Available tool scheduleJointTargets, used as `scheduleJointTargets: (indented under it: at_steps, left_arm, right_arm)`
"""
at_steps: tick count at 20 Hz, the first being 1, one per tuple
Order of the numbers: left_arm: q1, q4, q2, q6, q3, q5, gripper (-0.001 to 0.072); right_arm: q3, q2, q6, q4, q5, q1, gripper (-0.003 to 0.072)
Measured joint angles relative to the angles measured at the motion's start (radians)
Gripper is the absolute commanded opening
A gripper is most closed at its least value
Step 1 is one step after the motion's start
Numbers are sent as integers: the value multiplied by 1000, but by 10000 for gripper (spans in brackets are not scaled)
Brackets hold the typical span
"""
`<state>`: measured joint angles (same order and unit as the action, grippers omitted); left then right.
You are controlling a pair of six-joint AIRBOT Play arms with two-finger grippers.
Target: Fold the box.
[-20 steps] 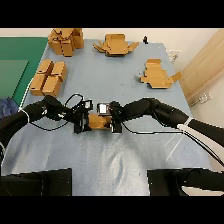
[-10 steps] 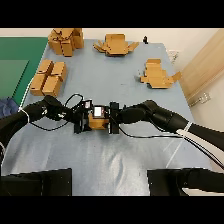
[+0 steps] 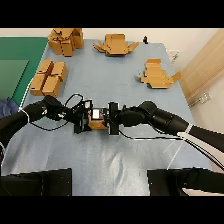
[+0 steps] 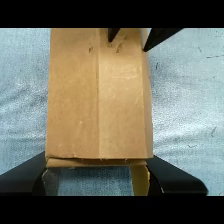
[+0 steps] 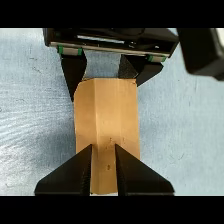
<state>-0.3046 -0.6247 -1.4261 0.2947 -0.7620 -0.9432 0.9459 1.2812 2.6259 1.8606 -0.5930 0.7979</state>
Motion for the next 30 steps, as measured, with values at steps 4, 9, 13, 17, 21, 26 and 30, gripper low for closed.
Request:
scheduleJointTargets:
  at_steps: [4, 9, 13, 17, 21, 26, 30]
  left_arm:
    - [0, 0, 0, 0, 0, -2, 168]
    - [0, 0, 0, 0, 0, -2, 168]
    - [0, 0, 0, -2, 0, -2, 168]
    - [0, 0, 0, -2, 0, -2, 168]
    - [0, 2, 0, -4, 0, -2, 168]
    - [0, 1, 0, -2, 0, -2, 168]
    - [0, 0, 0, 0, 0, -5, 168]
  right_arm:
    - [0, 4, -17, -12, 0, 2, 481]
    - [0, 20, -37, -17, 3, 2, 339]
    - [0, 25, -42, -27, 6, 2, 266]
    - [0, 26, -43, -41, 7, 3, 184]
    - [0, 16, -43, -47, 1, 3, 49]
    - [1, -10, -44, -50, 3, 2, 47]
    - [1, -15, -43, -51, 3, 2, 24]
